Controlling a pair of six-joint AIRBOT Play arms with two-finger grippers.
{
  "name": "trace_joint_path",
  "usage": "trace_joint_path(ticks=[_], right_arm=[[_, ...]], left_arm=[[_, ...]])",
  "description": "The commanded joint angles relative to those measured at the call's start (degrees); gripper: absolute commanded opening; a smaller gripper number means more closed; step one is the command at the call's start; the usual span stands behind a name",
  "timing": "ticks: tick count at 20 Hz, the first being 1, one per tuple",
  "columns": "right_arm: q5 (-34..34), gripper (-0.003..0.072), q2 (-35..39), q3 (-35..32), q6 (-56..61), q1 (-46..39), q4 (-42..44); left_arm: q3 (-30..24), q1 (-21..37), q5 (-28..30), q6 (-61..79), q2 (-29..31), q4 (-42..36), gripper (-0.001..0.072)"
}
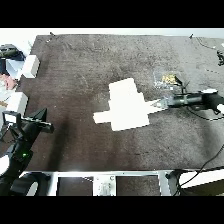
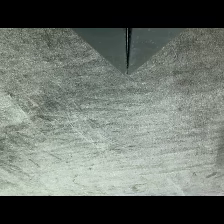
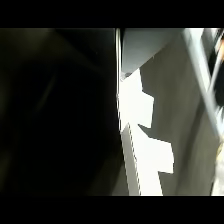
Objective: Fold the box and place the chain.
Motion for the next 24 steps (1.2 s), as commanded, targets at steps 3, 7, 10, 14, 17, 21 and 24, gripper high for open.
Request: trace_joint_path(ticks=[3,7,10,14,17,21,24], right_arm=[[-20.6,0.0010,4.6,-5.0,0.3,13.1,12.0],[-33.3,0.0010,4.6,-5.0,0.3,21.2,12.1],[-38.8,0.0010,4.6,-5.0,0.1,24.0,12.2],[-40.8,0.0011,4.6,-4.9,-0.8,25.6,12.3],[-41.3,0.0011,4.6,-4.9,-0.8,26.0,12.3],[-42.0,0.0011,4.6,-5.0,-0.7,25.9,12.3],[-42.0,0.0011,4.5,-5.0,-0.7,26.0,12.3]], left_arm=[[0.0,0.0,0.0,0.0,0.0,0.0,0.0013],[0.0,0.0,0.1,0.0,0.0,0.0,0.0013],[0.0,0.0,-0.7,0.0,0.0,-0.1,0.0013],[0.0,0.0,-3.2,-0.6,0.0,-0.2,0.0014],[1.4,0.0,-7.1,1.9,0.0,0.0,0.0589],[8.1,0.0,-14.8,1.5,-1.9,-0.2,0.0585],[15.5,0.0,-18.2,-0.4,-12.9,-0.2,0.0585]])
